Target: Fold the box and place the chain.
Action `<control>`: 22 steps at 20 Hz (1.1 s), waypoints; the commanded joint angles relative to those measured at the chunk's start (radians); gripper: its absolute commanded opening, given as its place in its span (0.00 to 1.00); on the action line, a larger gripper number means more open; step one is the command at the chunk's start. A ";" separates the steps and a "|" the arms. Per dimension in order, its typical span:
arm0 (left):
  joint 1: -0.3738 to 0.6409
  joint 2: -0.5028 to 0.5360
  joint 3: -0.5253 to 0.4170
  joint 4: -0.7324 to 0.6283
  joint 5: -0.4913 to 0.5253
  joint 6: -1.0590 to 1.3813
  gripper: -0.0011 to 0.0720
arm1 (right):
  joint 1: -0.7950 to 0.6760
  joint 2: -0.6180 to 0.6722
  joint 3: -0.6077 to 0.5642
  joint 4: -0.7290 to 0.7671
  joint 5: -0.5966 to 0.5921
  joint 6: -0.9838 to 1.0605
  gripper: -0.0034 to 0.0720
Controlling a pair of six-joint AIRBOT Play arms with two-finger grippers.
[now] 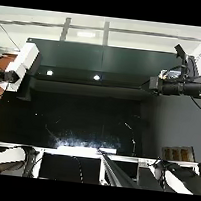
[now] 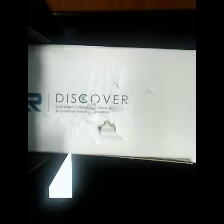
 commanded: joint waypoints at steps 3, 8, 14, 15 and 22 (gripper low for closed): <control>0.011 -0.115 0.093 -0.025 0.024 0.001 0.57 | 0.001 0.000 0.000 0.000 -0.001 0.011 0.08; 0.010 -0.131 0.097 -0.024 0.013 -0.006 0.99 | 0.001 0.000 0.000 0.000 -0.023 0.011 0.08; 0.011 -0.024 0.141 -0.015 -0.064 -0.082 0.99 | 0.001 0.000 0.000 0.000 -0.001 0.010 0.08; 0.011 0.014 0.148 -0.013 -0.064 -0.084 0.99 | 0.001 0.000 0.000 0.002 -0.011 0.011 0.08; -0.018 0.323 0.156 -0.296 -0.153 -0.095 0.68 | -0.002 0.001 0.058 0.022 -0.146 -0.074 0.08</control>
